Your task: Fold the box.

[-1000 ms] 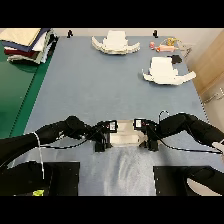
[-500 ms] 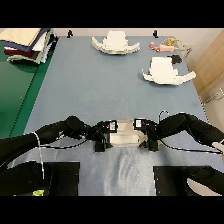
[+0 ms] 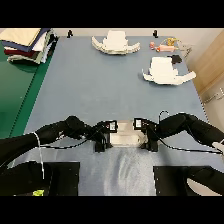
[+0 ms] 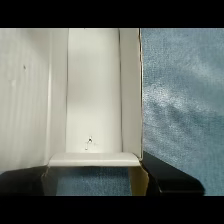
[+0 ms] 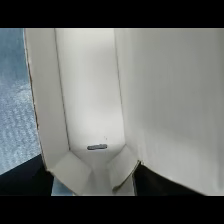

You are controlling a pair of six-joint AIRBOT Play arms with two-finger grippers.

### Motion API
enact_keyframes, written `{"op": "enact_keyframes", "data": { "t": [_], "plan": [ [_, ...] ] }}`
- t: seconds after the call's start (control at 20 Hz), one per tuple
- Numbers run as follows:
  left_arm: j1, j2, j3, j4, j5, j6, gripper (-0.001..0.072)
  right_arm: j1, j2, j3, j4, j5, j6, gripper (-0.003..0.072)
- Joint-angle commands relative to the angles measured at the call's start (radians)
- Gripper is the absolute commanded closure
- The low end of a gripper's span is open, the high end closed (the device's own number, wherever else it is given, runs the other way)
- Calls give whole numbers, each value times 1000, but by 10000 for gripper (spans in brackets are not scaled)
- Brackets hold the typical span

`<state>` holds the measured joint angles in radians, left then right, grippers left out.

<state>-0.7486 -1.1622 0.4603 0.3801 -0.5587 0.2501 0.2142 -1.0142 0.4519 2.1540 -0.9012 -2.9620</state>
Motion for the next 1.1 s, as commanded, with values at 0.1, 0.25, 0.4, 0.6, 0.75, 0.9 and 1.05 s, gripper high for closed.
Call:
{"op": "enact_keyframes", "data": {
  "t": [0.1,0.25,0.4,0.6,0.75,0.9,1.05],
  "plan": [
    [1,0,0,0,1,0,182,0,27,11,-58,-6,66,-29],
    [1,0,0,0,1,0,182,0,68,25,-145,-29,119,-29],
    [1,0,0,0,1,0,183,0,121,25,-275,-76,210,-29],
    [1,0,0,0,1,0,183,0,237,25,-315,-183,419,-28],
    [1,0,0,0,1,0,183,0,336,38,-262,-273,676,-14],
    [1,0,0,0,1,0,182,0,412,47,-87,-297,1038,310],
    [1,0,0,0,1,0,183,0,402,45,119,-257,1082,683]
  ]
}}
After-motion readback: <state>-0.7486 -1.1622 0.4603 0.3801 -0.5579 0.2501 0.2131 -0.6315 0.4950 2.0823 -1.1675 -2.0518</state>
